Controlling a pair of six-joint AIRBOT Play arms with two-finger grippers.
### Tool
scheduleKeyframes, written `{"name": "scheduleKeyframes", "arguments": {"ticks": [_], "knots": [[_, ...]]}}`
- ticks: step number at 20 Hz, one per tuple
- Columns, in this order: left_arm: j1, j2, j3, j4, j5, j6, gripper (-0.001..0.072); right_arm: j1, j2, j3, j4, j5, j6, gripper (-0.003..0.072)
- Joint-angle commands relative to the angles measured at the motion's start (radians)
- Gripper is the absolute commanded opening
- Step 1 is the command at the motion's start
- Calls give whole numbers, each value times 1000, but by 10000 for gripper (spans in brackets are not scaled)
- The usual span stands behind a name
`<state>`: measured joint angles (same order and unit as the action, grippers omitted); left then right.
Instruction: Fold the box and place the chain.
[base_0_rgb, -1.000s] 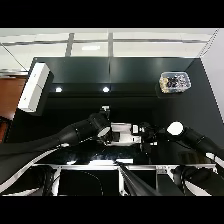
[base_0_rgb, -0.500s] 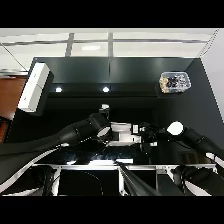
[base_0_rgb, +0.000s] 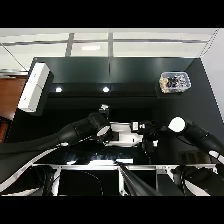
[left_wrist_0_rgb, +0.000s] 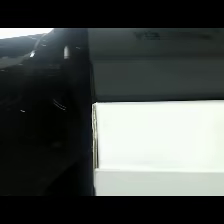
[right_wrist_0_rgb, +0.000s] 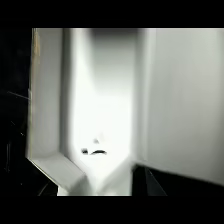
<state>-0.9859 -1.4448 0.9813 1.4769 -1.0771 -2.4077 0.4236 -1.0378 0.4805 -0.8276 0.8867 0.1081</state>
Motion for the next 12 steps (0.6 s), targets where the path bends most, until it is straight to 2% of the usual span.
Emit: {"name": "scheduleKeyframes", "arguments": {"ticks": [1, 5, 7, 12], "knots": [[2, 0, 1, 3, 2, -4, 25, -51, 23, 19, -76, 56, 52, 625], [3, 0, 1, 8, 6, -4, 25, -71, 4, 19, -60, 27, -22, 625], [2, 0, 1, 7, 6, -5, 26, -39, -15, 19, -13, 35, -41, 625], [3, 0, 1, 8, 11, -5, 31, -2, -24, 19, -21, 77, -41, 625]]}}
